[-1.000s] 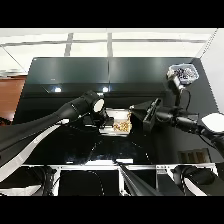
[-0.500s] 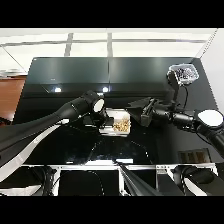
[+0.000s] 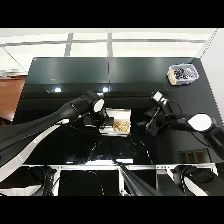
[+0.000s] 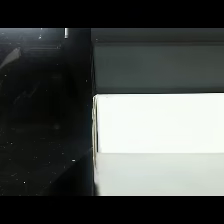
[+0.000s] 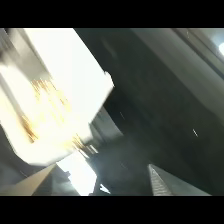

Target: Fold the box and place the chain.

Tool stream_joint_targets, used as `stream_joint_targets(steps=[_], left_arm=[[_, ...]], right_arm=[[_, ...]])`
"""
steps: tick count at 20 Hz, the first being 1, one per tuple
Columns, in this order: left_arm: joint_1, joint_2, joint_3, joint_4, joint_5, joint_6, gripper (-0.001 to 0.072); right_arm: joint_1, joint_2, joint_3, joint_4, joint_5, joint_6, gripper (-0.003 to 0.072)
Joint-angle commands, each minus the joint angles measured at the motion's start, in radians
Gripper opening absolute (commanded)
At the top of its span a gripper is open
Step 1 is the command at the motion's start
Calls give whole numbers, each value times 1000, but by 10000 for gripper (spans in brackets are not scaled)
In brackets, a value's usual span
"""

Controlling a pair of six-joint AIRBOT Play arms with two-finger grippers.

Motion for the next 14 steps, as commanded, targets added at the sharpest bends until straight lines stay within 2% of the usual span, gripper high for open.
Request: stream_joint_targets(steps=[1, 3, 5, 6, 7, 9, 10, 14], left_arm=[[0, 0, 0, 0, -1, 0, 29], [0, 0, 0, 0, -2, 0, 29], [0, 0, 0, 0, -2, 0, 29], [0, 0, 0, 0, -2, 0, 29], [0, 0, 0, 0, -2, 0, 29], [0, 0, 0, 0, -2, 0, 29], [0, 0, 0, 0, -2, 0, 29], [0, 0, 0, 0, -2, 0, 29]], right_arm=[[35, -118, -22, 3, -34, -319, 659], [60, -214, 6, 118, -18, -516, 655], [74, -283, 62, 123, -14, -594, 654], [74, -310, 89, 123, -13, -609, 645], [74, -330, 109, 124, -8, -616, 576], [74, -351, 127, 139, 18, -644, 565], [74, -353, 127, 145, 35, -646, 529], [79, -353, 127, 146, 57, -648, 529]])
